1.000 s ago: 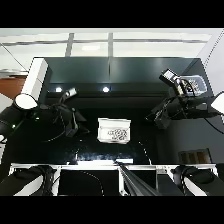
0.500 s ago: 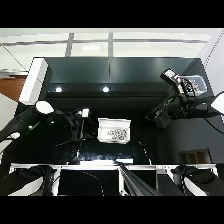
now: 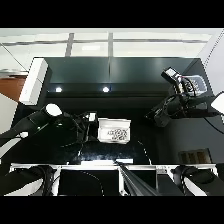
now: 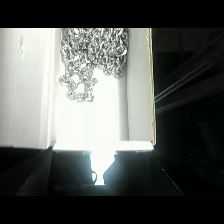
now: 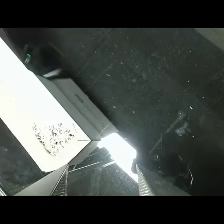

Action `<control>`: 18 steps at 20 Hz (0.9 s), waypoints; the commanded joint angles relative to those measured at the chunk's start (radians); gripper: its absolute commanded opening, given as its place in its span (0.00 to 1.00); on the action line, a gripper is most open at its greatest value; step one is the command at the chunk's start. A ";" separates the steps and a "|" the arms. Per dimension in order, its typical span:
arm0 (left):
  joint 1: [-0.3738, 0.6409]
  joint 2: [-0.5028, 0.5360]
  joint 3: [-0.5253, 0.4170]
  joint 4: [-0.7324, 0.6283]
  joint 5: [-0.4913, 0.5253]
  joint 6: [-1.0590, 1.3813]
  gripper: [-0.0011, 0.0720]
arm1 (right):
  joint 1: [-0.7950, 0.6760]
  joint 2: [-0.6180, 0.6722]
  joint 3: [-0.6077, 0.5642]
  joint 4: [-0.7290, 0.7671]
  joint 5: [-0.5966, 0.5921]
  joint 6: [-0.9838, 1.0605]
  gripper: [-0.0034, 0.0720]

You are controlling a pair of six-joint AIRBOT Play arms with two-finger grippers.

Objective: Fold the box and place the chain.

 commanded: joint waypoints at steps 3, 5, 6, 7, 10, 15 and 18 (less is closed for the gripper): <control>-0.043 -0.004 -0.001 -0.016 0.020 0.001 0.99 | 0.000 0.000 0.000 0.000 -0.002 0.001 0.72; -0.056 -0.005 -0.001 -0.016 0.042 -0.022 0.99 | 0.000 0.000 0.000 0.000 -0.002 0.001 0.72; -0.062 -0.008 -0.001 -0.021 0.047 -0.027 0.99 | 0.000 0.000 0.000 0.000 -0.002 0.001 0.72; -0.064 -0.014 -0.001 -0.021 0.049 -0.029 0.99 | 0.000 0.000 -0.001 0.000 -0.004 0.001 0.72; -0.078 -0.051 -0.001 -0.019 0.056 -0.053 0.93 | 0.000 0.000 -0.001 0.000 -0.027 0.001 0.72; -0.087 -0.067 -0.001 -0.020 0.075 -0.072 0.77 | 0.054 -0.006 -0.003 0.027 -0.188 0.023 0.99; -0.087 -0.067 -0.001 -0.020 0.083 -0.074 0.77 | 0.083 -0.069 -0.003 0.028 -0.260 0.019 0.99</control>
